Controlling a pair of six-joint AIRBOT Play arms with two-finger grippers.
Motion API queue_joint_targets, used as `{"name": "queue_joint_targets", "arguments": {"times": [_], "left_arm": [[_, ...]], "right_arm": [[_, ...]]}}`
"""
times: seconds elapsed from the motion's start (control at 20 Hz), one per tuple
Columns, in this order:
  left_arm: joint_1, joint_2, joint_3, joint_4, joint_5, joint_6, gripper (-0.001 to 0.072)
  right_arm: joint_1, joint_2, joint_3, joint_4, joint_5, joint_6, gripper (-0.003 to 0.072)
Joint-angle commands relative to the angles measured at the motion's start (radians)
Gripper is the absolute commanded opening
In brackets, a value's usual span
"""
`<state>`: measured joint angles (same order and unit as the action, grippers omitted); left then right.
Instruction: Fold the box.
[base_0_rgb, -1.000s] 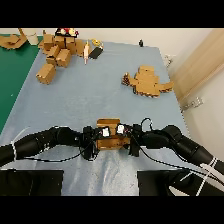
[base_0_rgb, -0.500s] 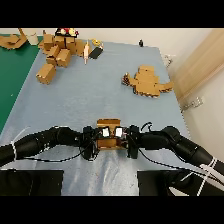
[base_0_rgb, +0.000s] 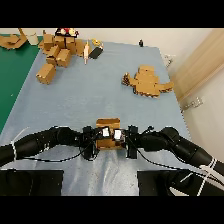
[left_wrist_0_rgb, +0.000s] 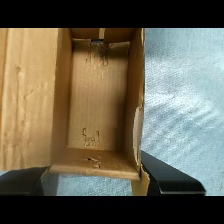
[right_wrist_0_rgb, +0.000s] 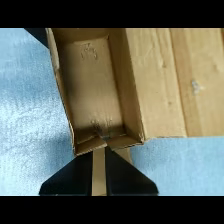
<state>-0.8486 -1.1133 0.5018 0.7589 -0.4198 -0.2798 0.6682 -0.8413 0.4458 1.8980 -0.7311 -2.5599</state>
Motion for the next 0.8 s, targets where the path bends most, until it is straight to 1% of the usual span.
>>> {"name": "queue_joint_targets", "arguments": {"times": [0.0, 0.55, 0.65, 0.75], "left_arm": [[0.0, -0.001, 0.0, 0.0, 0.001, 0.001, 0.0538], [0.0, -0.001, 0.0, 0.0, 0.001, 0.001, 0.0539], [0.0, -0.001, 0.0, 0.0, 0.001, 0.001, 0.0538], [0.0, -0.001, 0.0, 0.0, 0.001, 0.001, 0.0538]], "right_arm": [[0.001, 0.0, 0.0, -0.001, 0.021, -0.001, 0.0111], [0.001, 0.0, 0.0, 0.019, 0.024, 0.0, 0.0111], [0.001, 0.0, 0.0, 0.022, 0.024, 0.0, 0.0094], [0.001, 0.0, 0.0, 0.053, 0.023, 0.0, 0.0094]]}}
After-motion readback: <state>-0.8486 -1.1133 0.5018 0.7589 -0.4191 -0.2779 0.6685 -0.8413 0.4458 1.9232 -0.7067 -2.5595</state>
